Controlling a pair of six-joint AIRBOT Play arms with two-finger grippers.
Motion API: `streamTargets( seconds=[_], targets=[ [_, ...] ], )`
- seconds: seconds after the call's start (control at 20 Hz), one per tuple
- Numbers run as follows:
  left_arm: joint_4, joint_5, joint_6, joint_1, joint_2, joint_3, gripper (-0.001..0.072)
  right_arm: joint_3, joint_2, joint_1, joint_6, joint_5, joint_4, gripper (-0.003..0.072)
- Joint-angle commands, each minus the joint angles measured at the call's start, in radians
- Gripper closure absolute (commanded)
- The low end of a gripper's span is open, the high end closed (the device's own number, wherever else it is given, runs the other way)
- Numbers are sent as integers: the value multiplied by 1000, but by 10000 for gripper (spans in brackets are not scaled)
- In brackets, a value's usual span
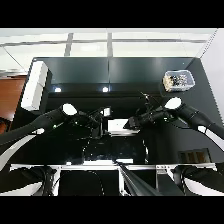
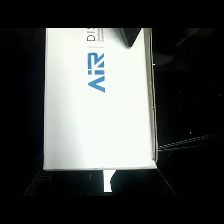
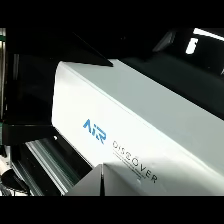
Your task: Fold the box and place the chain.
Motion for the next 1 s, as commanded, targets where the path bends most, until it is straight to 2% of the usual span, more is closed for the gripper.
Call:
streamTargets(
  seconds=[0.0,0.3,0.55,0.65,0.75,0.8,0.95],
  targets=[
    [0,0,0,0,0,0,350,-1,-10,-1,0,-27,-27,672],
    [0,0,0,0,0,0,350,2,-16,-2,-93,-26,-3,672],
    [0,0,0,0,0,0,350,93,60,-31,-129,135,-3,673],
    [0,0,0,0,0,0,350,135,117,-64,-128,173,-48,673],
    [0,0,0,0,0,0,350,148,193,-101,-76,130,-175,673],
    [0,0,0,0,0,0,350,148,235,-119,2,90,-284,673],
    [0,0,0,0,0,0,350,147,349,-125,308,-18,-711,674]
  ],
)
